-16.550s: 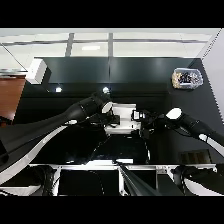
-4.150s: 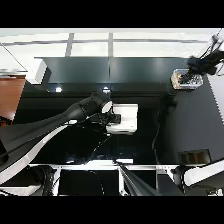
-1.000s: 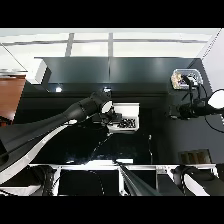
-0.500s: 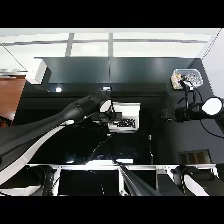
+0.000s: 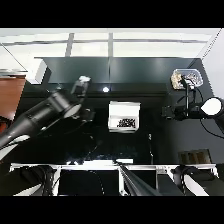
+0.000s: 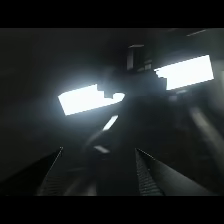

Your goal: Fold the box and place the chain.

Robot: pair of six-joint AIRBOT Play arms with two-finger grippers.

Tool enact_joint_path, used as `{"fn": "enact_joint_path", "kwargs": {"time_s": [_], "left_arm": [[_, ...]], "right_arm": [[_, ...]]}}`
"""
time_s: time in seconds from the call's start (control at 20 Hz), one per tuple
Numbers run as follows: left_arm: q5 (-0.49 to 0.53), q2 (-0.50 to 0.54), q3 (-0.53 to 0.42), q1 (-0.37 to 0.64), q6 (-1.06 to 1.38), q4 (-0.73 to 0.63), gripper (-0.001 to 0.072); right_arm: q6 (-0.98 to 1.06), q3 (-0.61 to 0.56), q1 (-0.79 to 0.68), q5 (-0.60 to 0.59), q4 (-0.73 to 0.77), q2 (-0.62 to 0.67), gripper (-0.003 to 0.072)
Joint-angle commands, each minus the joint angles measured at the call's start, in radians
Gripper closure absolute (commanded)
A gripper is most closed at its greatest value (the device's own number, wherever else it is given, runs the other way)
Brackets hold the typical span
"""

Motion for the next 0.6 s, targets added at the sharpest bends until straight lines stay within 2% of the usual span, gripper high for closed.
{"fn": "enact_joint_path", "kwargs": {"time_s": [0.0,0.05,0.1,0.2,0.25,0.3,0.45,0.55], "left_arm": [[0.113,0.122,-0.220,0.187,0.126,-0.115,0.0187],[0.174,0.121,-0.255,0.261,0.294,-0.288,0.0187],[0.191,0.109,-0.269,0.320,0.525,-0.489,0.0187],[0.145,0.081,-0.272,0.385,1.098,-0.859,0.0182],[0.142,0.071,-0.273,0.385,1.336,-0.947,0.0124],[0.170,0.061,-0.274,0.373,1.562,-0.999,-0.0009],[0.324,0.006,-0.271,0.324,2.005,-1.044,-0.0010],[0.394,-0.053,-0.268,0.328,2.097,-1.073,-0.0010]], "right_arm": [[0.000,-0.001,0.001,-0.005,0.011,0.001,0.0315],[0.000,-0.001,0.001,-0.006,0.013,0.001,0.0315],[0.002,-0.001,0.001,-0.005,0.015,0.001,0.0315],[0.005,-0.001,0.001,0.000,0.024,0.001,0.0315],[0.005,-0.001,0.001,0.001,0.026,0.001,0.0315],[0.005,-0.001,0.001,0.003,0.030,0.001,0.0315],[0.024,-0.001,0.001,0.010,0.036,0.001,0.0315],[0.033,-0.001,0.001,0.016,0.040,0.001,0.0315]]}}
